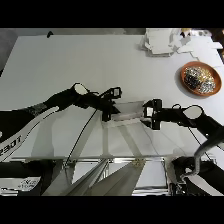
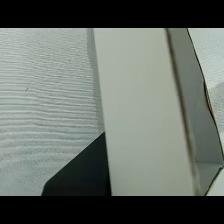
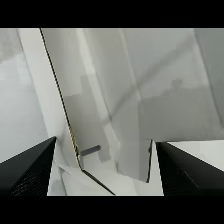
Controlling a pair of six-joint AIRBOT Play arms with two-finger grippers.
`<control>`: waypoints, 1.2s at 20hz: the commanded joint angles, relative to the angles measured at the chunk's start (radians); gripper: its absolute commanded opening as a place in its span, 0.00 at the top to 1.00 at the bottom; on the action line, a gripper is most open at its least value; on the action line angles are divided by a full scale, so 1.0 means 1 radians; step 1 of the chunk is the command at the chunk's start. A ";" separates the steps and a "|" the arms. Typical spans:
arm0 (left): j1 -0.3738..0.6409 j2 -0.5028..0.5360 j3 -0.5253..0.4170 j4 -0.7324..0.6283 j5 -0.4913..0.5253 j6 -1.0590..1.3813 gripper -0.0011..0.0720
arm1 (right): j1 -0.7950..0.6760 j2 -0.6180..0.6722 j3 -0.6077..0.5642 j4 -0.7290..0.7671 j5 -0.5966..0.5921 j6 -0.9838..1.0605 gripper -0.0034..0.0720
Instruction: Fold the box and place the chain.
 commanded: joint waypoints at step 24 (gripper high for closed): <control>0.000 0.000 0.000 0.000 0.002 0.000 0.97 | -0.087 -0.269 0.048 0.106 0.166 -0.194 0.12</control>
